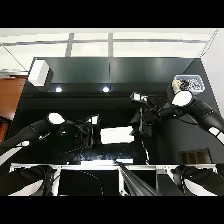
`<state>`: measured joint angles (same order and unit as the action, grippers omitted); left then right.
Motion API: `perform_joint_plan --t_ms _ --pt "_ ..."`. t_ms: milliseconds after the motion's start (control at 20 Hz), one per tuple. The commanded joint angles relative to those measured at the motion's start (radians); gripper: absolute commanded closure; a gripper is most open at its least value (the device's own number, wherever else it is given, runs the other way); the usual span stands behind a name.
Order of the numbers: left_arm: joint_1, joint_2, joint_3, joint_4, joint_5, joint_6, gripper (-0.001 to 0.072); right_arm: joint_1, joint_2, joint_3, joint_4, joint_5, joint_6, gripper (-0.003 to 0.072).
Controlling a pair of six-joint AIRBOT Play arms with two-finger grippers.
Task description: Fold the box and place the chain.
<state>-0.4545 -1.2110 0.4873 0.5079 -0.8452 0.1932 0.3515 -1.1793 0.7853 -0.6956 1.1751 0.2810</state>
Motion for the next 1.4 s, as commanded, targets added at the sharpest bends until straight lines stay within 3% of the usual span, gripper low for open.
perform_joint_plan --t_ms 0,900,1350 --pt "-0.002 -0.001 0.001 0.0 -0.001 0.0 0.0379 0.07 0.002 -0.004 -0.039 -0.085 -0.055 -0.0022" --pt "-0.002 -0.001 0.001 0.001 -0.002 0.001 0.0379 0.143 0.0 0.03 -0.092 -0.023 0.019 -0.0023" --pt "-0.002 -0.001 0.001 0.001 -0.002 0.0 0.0379 0.223 -0.019 0.03 -0.201 -0.114 0.031 -0.0029"
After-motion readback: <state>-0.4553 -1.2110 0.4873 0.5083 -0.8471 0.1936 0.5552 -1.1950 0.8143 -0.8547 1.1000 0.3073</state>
